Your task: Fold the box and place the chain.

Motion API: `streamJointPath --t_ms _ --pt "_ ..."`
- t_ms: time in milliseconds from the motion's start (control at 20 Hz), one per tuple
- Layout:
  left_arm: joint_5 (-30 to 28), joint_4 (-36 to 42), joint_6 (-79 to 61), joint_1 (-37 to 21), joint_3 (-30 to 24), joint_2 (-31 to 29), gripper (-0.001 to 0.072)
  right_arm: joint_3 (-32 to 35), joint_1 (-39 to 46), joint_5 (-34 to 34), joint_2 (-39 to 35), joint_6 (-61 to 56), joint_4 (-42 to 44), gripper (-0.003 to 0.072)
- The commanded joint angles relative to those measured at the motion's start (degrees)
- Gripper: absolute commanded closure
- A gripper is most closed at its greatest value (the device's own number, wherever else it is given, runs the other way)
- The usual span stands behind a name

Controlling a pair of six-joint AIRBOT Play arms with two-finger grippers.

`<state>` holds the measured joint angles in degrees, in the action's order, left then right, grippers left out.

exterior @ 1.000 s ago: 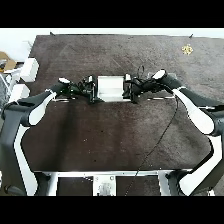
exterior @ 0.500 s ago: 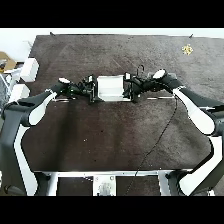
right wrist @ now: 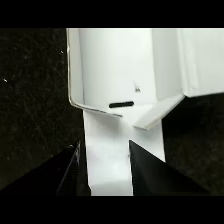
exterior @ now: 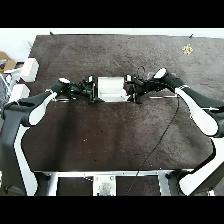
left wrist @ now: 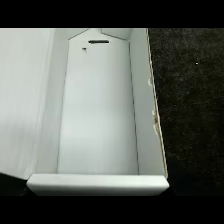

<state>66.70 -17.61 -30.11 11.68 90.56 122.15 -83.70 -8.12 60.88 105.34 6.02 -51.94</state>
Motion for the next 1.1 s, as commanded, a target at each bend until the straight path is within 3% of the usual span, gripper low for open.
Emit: streamJointPath --t_ms 0,200,300,750,800,1050 --pt "-0.1 0.0 0.0 0.0 0.0 0.0 0.0487 -0.1 0.9 -2.1 -2.1 -1.4 -2.3 0.0320" --pt "-0.1 0.0 0.0 0.0 0.0 0.0 0.0487 0.0 0.7 -4.4 -2.4 0.5 -0.1 0.0321" --pt "-0.1 0.0 0.0 0.0 0.0 0.0 0.0487 0.0 0.1 -5.9 -1.4 2.6 3.2 0.0389" --pt "-0.1 0.0 0.0 0.0 0.0 0.0 0.0487 0.0 -0.2 -3.3 1.0 5.0 8.7 0.0392" --pt "-0.1 0.0 0.0 0.0 0.0 0.0 0.0487 0.0 -0.2 -3.5 1.1 4.9 9.0 0.0477" --pt "-0.1 0.0 0.0 0.0 0.0 0.0 0.0487 0.0 -1.5 -3.3 2.9 7.5 13.9 0.0486"
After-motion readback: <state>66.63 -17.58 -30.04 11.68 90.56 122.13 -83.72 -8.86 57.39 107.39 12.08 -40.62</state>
